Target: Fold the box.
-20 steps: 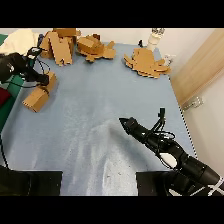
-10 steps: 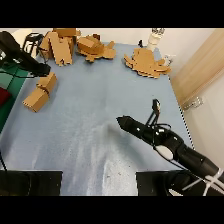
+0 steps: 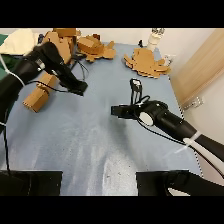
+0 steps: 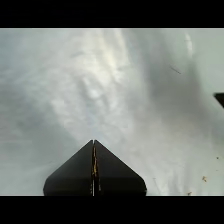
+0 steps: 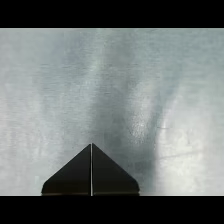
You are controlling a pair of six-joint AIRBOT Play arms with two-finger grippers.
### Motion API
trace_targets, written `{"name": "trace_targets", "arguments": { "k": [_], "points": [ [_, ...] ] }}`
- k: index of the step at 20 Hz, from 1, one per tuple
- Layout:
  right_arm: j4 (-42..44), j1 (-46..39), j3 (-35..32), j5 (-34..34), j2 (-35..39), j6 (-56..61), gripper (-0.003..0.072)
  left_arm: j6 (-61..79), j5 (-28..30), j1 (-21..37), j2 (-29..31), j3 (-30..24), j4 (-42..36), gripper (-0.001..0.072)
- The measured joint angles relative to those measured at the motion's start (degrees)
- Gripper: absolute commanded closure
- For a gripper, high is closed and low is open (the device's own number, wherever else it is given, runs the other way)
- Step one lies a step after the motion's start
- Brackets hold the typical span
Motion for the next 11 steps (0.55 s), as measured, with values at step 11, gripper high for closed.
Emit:
{"name": "trace_targets", "arguments": {
  "k": [11],
  "points": [
    [1.07,-0.02,4.28,3.13,-3.96,-2.49,0.0678,-0.98,0.96,-6.08,0.0,-1.44,-0.59,0.0698]
  ]
}}
